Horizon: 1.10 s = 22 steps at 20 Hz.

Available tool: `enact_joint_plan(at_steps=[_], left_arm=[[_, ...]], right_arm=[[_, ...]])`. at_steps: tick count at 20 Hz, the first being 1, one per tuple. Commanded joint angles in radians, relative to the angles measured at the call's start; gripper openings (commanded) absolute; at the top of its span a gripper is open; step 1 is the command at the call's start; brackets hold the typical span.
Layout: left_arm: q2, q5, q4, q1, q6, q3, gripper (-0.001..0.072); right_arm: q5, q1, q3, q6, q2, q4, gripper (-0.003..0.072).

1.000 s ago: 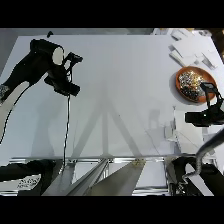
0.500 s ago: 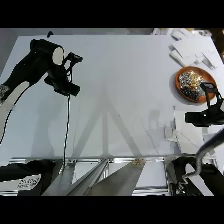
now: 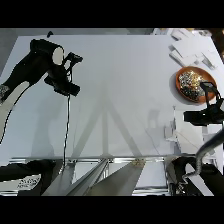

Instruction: Fold the box and place the chain.

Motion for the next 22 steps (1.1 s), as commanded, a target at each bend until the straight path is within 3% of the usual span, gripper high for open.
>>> enact_joint_plan(at_steps=[1, 4, 7, 8, 9, 10, 12, 16, 22], left_arm=[[0.0, 0.0, 0.0, 0.001, 0.0, 0.001, 0.001], [0.0, 0.0, 0.0, 0.001, 0.0, 0.001, 0.001], [0.0, 0.0, 0.0, 0.001, 0.0, 0.001, 0.001], [0.0, 0.0, 0.0, 0.001, 0.0, 0.001, 0.001], [0.0, 0.0, 0.0, 0.001, 0.0, 0.001, 0.001], [0.0, 0.0, 0.0, 0.001, 0.0, 0.001, 0.001], [0.0, 0.0, 0.0, 0.001, 0.0, 0.001, 0.001], [0.0, 0.0, 0.0, 0.001, 0.0, 0.001, 0.001], [0.0, 0.0, 0.0, 0.001, 0.0, 0.001, 0.001]], right_arm=[[-0.116, 0.0, 0.0, 0.01, 0.001, 0.023, 0.0014], [-0.156, 0.0, 0.0, -0.017, 0.001, -0.048, 0.0015], [-0.092, -0.001, 0.0, 0.089, 0.0, -0.377, 0.0019], [-0.044, -0.001, 0.0, 0.077, 0.0, -0.477, 0.0173], [-0.011, -0.005, 0.0, 0.039, 0.0, -0.533, 0.0481], [0.009, -0.023, 0.0, -0.006, 0.0, -0.542, 0.0592], [0.035, -0.09, -0.001, -0.033, -0.006, -0.532, 0.0466], [0.042, -0.238, -0.001, -0.064, -0.068, -0.465, 0.0453], [0.04, -0.306, -0.002, -0.09, -0.22, -0.44, 0.0429]])
